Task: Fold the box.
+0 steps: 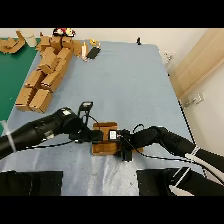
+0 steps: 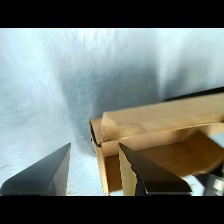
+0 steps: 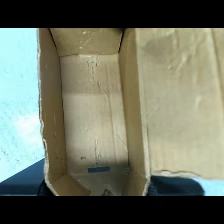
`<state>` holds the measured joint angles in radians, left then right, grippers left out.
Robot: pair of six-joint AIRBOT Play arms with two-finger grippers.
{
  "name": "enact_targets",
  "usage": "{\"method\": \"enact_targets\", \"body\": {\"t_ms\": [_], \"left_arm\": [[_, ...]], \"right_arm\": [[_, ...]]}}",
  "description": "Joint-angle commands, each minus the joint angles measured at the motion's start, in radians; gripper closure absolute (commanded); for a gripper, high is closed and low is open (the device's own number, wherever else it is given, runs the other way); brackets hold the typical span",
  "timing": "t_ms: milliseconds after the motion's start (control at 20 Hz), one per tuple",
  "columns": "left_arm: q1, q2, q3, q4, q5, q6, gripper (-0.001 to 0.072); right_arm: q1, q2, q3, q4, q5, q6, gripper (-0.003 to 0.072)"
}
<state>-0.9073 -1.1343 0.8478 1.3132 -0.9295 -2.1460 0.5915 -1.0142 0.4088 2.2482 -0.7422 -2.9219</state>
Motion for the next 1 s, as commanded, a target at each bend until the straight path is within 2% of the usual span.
{"method": "enact_targets", "body": {"t_ms": [0,200,250,300,350,450,550,700,850,950], "left_arm": [[0.049,0.095,0.003,0.016,-0.022,0.031,0.0204],[0.061,0.167,0.003,0.021,-0.146,0.172,0.0208],[0.061,0.179,0.002,0.026,-0.165,0.208,0.0294],[0.061,0.188,0.000,0.029,-0.176,0.257,0.0589],[0.060,0.192,-0.004,0.027,-0.182,0.347,0.0696],[0.053,0.193,-0.020,0.006,-0.192,0.632,0.0697],[0.053,0.193,-0.054,-0.016,-0.172,0.811,0.0697],[0.053,0.193,-0.161,-0.043,-0.057,0.986,0.0697],[0.054,0.193,-0.286,-0.130,0.007,1.268,0.0697],[0.070,0.214,-0.351,-0.208,0.089,1.434,0.0697]], "right_arm": [[0.000,-0.001,-0.001,0.000,0.000,0.000,0.0150],[0.000,-0.001,-0.001,0.000,0.000,0.000,0.0150],[0.000,-0.001,-0.001,0.000,0.000,0.000,0.0150],[0.000,-0.001,-0.001,0.000,0.000,0.000,0.0149],[0.000,-0.001,-0.001,0.000,0.000,0.000,0.0150],[0.000,-0.001,-0.001,0.000,0.000,0.000,0.0149],[0.000,-0.001,-0.001,0.000,0.000,0.000,0.0149],[0.000,-0.001,-0.001,0.000,0.000,0.000,0.0149],[0.000,-0.001,-0.001,0.000,0.000,0.000,0.0150],[0.000,-0.001,-0.001,0.000,0.000,0.000,0.0150]]}}
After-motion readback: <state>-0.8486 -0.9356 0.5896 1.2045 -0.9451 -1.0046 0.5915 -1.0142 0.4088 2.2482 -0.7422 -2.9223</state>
